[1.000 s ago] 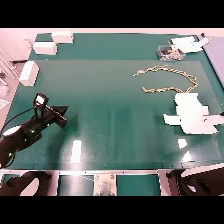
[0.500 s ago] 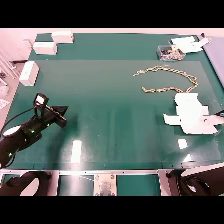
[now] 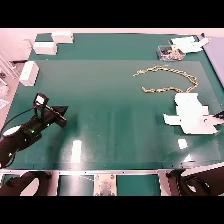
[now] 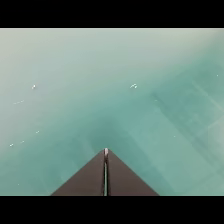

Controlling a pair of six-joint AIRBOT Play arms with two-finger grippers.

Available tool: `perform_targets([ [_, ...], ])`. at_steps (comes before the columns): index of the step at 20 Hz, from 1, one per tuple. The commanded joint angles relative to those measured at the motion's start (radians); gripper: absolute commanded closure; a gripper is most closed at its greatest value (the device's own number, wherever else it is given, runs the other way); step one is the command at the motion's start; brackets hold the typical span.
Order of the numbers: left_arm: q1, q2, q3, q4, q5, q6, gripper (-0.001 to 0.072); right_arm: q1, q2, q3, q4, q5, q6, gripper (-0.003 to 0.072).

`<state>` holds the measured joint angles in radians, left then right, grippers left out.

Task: Fold the box and place the chain.

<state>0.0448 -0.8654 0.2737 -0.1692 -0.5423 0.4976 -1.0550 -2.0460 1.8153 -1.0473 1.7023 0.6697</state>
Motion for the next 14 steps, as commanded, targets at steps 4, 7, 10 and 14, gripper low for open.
perform_targets([
  [4,0.001,0.001,0.0,0.0,0.0,0.0,0.0688,0.001,-0.001,-0.001,0.007,0.091,-0.054,0.0465],
  [7,0.001,0.001,0.0,0.0,0.0,0.0,0.0688,0.006,0.0,-0.003,0.059,0.14,-0.088,0.0612],
  [10,0.001,0.001,0.0,0.0,0.0,0.0,0.0689,0.039,0.009,-0.016,0.095,0.14,-0.087,0.0677],
  [14,0.001,0.001,0.0,0.0,0.0,0.0,0.0688,0.124,0.077,-0.098,0.102,0.141,-0.066,0.0678],
])
